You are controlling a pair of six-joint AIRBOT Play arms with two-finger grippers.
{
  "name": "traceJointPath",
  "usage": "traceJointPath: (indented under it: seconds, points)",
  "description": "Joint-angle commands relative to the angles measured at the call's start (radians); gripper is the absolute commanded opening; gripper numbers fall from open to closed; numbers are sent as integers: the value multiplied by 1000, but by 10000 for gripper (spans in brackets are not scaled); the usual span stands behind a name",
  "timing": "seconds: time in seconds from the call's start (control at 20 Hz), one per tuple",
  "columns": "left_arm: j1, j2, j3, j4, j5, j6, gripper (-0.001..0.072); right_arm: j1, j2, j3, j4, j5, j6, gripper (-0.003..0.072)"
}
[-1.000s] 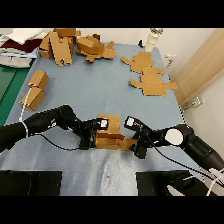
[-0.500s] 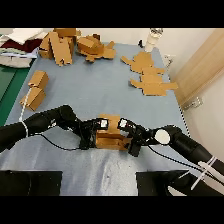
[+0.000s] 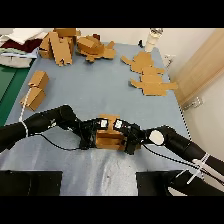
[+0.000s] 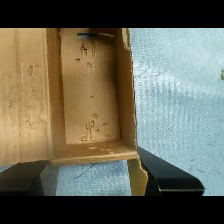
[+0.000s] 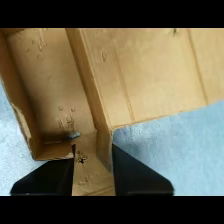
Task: Fold the box.
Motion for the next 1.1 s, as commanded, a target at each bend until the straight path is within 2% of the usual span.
traceJointPath:
  seconds: [0.0, 0.05, 0.15, 0.45, 0.65, 0.7, 0.75, 0.8, 1.05]
  points:
    - [1, 0, 0, 0, 0, 0, 407, 13, -2, 0, 63, 6, -18, 260]
    - [1, 0, 0, 0, 0, 0, 407, 24, -2, 0, 80, 19, -18, 172]
    - [1, 0, 0, 0, 0, 1, 407, 60, -2, 0, 80, 13, -18, 144]
    - [1, 0, 0, 0, 0, 3, 407, 101, -38, 0, 80, -89, -18, 146]
    - [1, 0, 0, 0, 0, 3, 407, 102, -68, 0, 112, -98, -18, 178]
    - [1, 0, 0, 0, 0, 3, 407, 102, -73, 0, 133, -98, -18, 242]
    - [1, 0, 0, 0, 0, 3, 407, 102, -77, 0, 143, -97, -18, 434]
    - [1, 0, 0, 0, 0, 3, 407, 102, -79, 0, 143, -97, -18, 537]
    - [1, 0, 0, 0, 0, 3, 407, 101, -82, 0, 139, -97, -18, 536]
